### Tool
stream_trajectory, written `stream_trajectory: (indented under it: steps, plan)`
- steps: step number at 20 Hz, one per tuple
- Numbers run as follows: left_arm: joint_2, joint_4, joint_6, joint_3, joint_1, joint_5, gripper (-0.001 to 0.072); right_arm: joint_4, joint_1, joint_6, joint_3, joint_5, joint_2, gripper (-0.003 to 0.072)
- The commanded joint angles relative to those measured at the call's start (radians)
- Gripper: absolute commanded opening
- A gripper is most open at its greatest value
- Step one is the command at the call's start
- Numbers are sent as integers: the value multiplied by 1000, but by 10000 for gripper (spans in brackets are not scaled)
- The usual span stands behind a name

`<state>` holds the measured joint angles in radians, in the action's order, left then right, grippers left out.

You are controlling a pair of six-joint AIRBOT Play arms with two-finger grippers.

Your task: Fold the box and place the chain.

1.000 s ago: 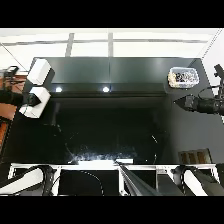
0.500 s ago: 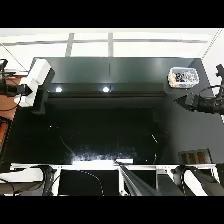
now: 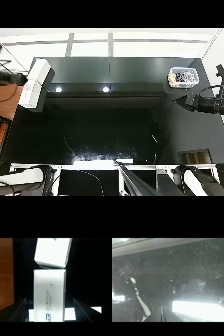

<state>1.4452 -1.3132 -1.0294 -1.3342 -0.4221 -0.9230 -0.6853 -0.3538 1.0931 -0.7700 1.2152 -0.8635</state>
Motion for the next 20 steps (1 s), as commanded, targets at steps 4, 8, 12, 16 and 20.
stream_trajectory:
  steps: [4, 8, 12, 16, 20]
  plan:
    - [-295, 287, -142, 0, 38, -245, 29, -13, -37, -101, -47, 153, 14, 47]
    - [-558, 354, -147, 297, 300, -128, 28, -304, -37, -45, -11, -10, 154, 47]
    - [-795, 190, -314, 650, 507, 84, 29, -320, -36, -20, 138, -144, 212, 48]
    - [-840, 191, -314, 723, 514, 85, 30, -343, -37, -45, 172, -254, 200, 46]
    - [-840, 201, -314, 723, 515, 74, 32, -340, -37, -45, 172, -252, 200, 46]
